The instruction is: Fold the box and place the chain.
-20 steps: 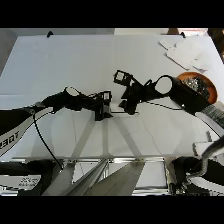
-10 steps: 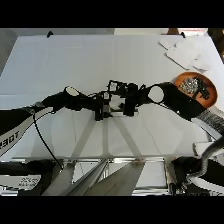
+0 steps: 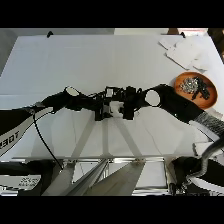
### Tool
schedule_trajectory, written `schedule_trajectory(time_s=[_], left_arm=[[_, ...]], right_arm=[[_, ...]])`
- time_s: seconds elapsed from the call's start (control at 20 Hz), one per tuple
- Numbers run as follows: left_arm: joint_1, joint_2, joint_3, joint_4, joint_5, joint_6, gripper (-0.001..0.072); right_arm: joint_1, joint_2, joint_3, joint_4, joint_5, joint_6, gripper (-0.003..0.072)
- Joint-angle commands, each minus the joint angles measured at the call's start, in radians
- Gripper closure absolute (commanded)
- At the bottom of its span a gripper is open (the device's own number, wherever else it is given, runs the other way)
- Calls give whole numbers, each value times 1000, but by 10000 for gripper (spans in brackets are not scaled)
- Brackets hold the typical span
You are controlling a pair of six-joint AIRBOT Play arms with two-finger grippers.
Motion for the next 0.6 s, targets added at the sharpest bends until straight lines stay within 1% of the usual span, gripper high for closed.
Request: schedule_trajectory(time_s=[0.0, 0.05, 0.3, 0.55], left_arm=[[0, 0, 0, 0, 3, 0, 554], [0, 0, 1, 0, 2, 0, 554], [0, 0, 0, 0, 3, 0, 554], [0, 0, 1, 0, 3, 0, 554]], right_arm=[[3, 1, 0, -2, 5, 29, 346], [3, 0, -1, -2, 3, 29, 355], [3, 0, -4, -3, -39, 29, 355], [3, 1, -90, -6, -112, 29, 345]])
